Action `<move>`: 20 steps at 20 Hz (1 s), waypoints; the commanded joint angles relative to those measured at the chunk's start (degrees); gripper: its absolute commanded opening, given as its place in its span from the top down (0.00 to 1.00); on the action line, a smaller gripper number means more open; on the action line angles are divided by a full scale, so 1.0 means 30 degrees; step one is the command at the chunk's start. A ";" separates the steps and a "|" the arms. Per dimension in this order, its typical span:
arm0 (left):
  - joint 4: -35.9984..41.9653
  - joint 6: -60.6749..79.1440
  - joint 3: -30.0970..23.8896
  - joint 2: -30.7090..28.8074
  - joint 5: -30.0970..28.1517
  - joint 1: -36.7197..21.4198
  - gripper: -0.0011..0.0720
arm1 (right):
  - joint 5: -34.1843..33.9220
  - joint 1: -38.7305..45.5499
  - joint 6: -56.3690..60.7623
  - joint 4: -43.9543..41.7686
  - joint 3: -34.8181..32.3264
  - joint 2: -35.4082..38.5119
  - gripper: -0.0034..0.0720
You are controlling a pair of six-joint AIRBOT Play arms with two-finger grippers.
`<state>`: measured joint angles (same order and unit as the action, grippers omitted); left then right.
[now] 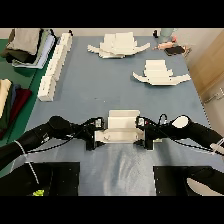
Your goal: Fold the box.
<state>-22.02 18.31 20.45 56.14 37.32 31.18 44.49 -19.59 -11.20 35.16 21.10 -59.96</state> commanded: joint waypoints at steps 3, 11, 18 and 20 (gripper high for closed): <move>0.0648 0.0481 0.0051 0.0437 -0.0991 0.1020 0.52 | 0.0007 -0.0007 0.0000 -0.0007 0.0007 0.0015 0.24; 0.2484 0.1792 0.0073 0.1093 -0.2958 0.2710 0.75 | 0.0007 -0.0007 0.0000 -0.0007 0.0007 0.0015 0.24; 0.1858 0.1392 0.0058 0.0568 -0.2783 0.2769 0.74 | 0.0007 -0.0007 0.0000 -0.0007 0.0015 0.0015 0.24; 0.1668 0.1341 -0.0015 0.0357 -0.2761 0.2616 0.74 | 0.0007 -0.0007 0.0000 -0.0007 0.0007 0.0015 0.24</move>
<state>-16.12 22.74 20.53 58.08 28.95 39.31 44.31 -19.55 -11.33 35.24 21.12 -59.92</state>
